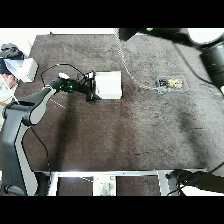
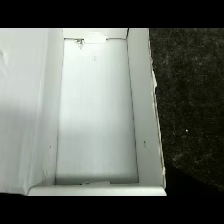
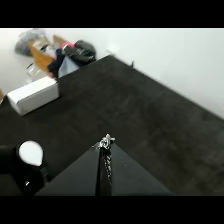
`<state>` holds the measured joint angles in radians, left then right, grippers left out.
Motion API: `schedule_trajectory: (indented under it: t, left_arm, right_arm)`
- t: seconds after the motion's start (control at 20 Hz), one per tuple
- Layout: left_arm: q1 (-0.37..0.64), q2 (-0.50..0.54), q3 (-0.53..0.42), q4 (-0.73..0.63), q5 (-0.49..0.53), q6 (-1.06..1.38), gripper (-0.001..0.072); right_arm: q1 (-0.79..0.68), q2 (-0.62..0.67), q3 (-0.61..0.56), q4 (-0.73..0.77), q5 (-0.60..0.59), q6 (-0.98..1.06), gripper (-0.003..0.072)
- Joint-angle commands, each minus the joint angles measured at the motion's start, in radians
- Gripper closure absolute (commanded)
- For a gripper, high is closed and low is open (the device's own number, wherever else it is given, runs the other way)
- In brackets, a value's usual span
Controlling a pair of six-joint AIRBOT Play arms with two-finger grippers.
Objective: Fold the box and place the chain.
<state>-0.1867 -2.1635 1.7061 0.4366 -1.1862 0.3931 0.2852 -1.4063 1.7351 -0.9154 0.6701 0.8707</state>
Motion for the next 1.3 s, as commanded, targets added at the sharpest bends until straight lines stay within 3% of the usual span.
schedule_trajectory:
  t: [0.0,0.35,0.45,0.8,1.0,1.25]
  left_arm:
    - [0.001,0.0,0.001,0.0,0.0,0.0,0.0456]
    - [0.001,0.0,0.001,0.0,0.0,0.0,0.0455]
    - [0.001,0.0,0.0,0.0,0.0,0.0,0.0456]
    - [0.001,0.0,0.001,0.0,0.0,0.0,0.0456]
    - [0.001,0.0,0.0,0.0,0.0,0.0,0.0456]
    - [0.001,0.0,0.001,0.0,0.0,0.0,0.0455]
  right_arm:
    - [0.042,-0.088,-0.001,0.0,0.052,0.024,0.0694]
    - [0.037,-0.263,-0.005,-0.01,0.144,0.069,0.0693]
    - [0.021,-0.288,-0.008,-0.06,0.142,0.103,0.0496]
    - [-0.154,-0.229,-0.044,-0.121,0.33,0.198,0.0507]
    - [-0.316,-0.013,-0.327,-0.122,0.255,0.23,0.0506]
    - [-0.489,0.201,-0.784,-0.143,0.009,0.32,0.0498]
